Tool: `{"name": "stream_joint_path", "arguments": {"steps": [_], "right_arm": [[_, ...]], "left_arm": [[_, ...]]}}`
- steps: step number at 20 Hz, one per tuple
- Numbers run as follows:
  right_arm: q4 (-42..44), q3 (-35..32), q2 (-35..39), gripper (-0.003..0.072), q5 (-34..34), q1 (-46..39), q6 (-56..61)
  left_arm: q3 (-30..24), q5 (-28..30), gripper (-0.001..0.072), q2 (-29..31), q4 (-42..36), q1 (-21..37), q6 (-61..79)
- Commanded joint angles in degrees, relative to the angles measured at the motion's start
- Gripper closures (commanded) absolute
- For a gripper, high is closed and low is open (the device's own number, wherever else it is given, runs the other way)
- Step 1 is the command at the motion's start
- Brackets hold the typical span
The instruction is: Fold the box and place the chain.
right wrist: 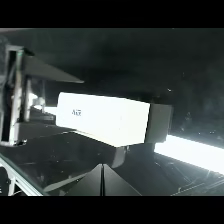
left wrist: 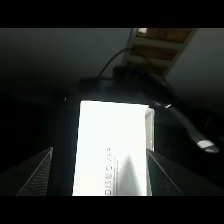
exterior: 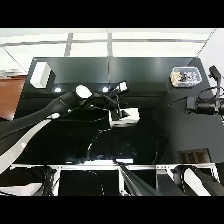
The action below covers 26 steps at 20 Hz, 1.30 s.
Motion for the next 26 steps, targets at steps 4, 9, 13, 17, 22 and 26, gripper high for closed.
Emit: {"name": "stream_joint_path", "arguments": {"steps": [4,9,13,17,22,26], "right_arm": [[-0.11,0.04,0.02,0.0671,-0.59,-0.07,-1.03],[-0.15,0.04,0.02,0.0671,-0.81,-0.07,-1.29],[-0.15,0.04,0.02,0.0671,-0.81,-0.07,-1.27],[-0.22,0.04,0.02,0.0671,-0.81,-0.07,-1.27],[-0.31,0.02,0.02,0.0671,-0.85,-0.07,-1.29],[-0.31,0.02,0.02,0.0671,-1.55,-0.07,-1.31]], "left_arm": [[2.01,-2.19,-0.0005,-3.54,0.31,-0.59,-6.80],[2.03,-6.58,-0.0005,-4.09,5.20,-1.44,-6.78],[2.05,-6.49,-0.0005,-4.13,6.45,-1.88,-6.60],[2.05,-6.51,-0.0005,-4.15,8.85,-1.92,-6.38],[2.12,-2.91,-0.0004,-4.55,12.63,-2.75,-7.19],[2.16,-0.72,0.0002,-4.55,15.08,-5.88,-7.08]]}}
